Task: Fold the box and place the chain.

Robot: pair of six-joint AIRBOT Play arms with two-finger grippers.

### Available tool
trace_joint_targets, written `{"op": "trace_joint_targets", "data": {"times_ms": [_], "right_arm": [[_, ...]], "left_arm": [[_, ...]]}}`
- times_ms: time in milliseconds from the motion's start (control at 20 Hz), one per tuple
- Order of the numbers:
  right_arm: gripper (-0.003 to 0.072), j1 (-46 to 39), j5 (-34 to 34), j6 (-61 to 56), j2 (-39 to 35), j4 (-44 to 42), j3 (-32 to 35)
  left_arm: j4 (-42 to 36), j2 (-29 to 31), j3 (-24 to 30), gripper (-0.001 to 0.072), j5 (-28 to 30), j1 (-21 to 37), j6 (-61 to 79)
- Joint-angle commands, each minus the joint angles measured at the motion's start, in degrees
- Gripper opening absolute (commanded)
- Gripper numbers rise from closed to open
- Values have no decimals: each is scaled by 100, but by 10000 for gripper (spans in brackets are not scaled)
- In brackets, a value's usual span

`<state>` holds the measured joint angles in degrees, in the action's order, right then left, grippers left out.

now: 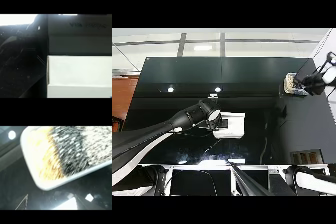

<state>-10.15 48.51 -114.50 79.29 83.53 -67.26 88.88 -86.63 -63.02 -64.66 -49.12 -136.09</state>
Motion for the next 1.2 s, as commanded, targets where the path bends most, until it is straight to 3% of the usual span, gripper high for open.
{"op": "trace_joint_targets", "data": {"times_ms": [0, 50, 150, 250, 1150], "right_arm": [[667, -728, 1705, -522, 1320, -1207, -1808], [616, -763, 1759, -660, 1510, -1198, -2098], [609, -769, 1589, -968, 1731, -1261, -2334], [549, -769, 1296, -1014, 1888, -1676, -2347], [549, -719, 962, -844, 2568, -2022, -2345]], "left_arm": [[2, 2, -4, 28, 0, 7, 0], [2, 2, -4, 28, 4, 7, 2], [2, 2, -4, 28, 7, 7, 2], [2, 2, -4, 27, 7, 7, 0], [0, 2, -4, 28, 9, 7, 0]]}}
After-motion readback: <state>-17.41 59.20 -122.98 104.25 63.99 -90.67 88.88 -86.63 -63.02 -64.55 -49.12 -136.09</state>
